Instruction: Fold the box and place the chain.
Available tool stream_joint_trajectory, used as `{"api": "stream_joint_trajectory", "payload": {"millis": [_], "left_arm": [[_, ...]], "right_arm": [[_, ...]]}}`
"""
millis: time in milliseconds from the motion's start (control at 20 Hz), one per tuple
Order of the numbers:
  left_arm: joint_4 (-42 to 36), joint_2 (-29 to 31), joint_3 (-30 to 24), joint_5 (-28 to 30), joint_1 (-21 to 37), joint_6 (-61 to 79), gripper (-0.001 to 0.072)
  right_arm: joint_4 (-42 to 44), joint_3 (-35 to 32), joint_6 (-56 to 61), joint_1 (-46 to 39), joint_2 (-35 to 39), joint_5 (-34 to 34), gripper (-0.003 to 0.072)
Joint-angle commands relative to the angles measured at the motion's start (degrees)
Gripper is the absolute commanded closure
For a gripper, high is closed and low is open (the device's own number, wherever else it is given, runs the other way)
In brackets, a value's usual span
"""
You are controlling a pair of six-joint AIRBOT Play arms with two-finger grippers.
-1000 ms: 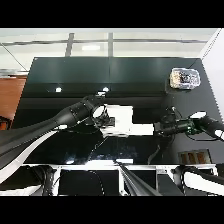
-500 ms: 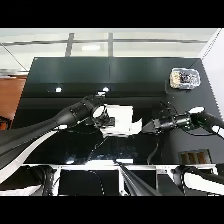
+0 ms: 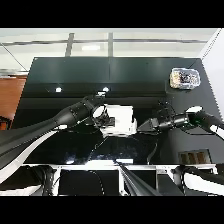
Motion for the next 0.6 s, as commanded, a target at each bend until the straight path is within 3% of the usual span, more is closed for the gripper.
{"api": "stream_joint_trajectory", "payload": {"millis": [0, 150, 250, 550], "left_arm": [[0.04, -0.04, 0.02, 0.02, 0.04, 0.00, 0.0683], [0.04, -0.04, 0.02, 0.02, 0.04, 0.00, 0.0683], [0.04, -0.04, 0.02, 0.02, 0.04, 0.00, 0.0683], [0.04, -0.04, 0.02, 0.02, 0.04, 0.00, 0.0683]], "right_arm": [[1.09, 1.05, 0.55, 4.22, -0.02, -5.25, 0.0087], [0.98, 3.89, 1.16, 7.85, 0.00, -7.76, 0.0087], [-0.37, 6.03, 3.85, 9.62, 0.00, -8.98, 0.0139], [-8.46, 10.08, 14.43, 13.20, 1.07, -11.50, 0.0144]]}}
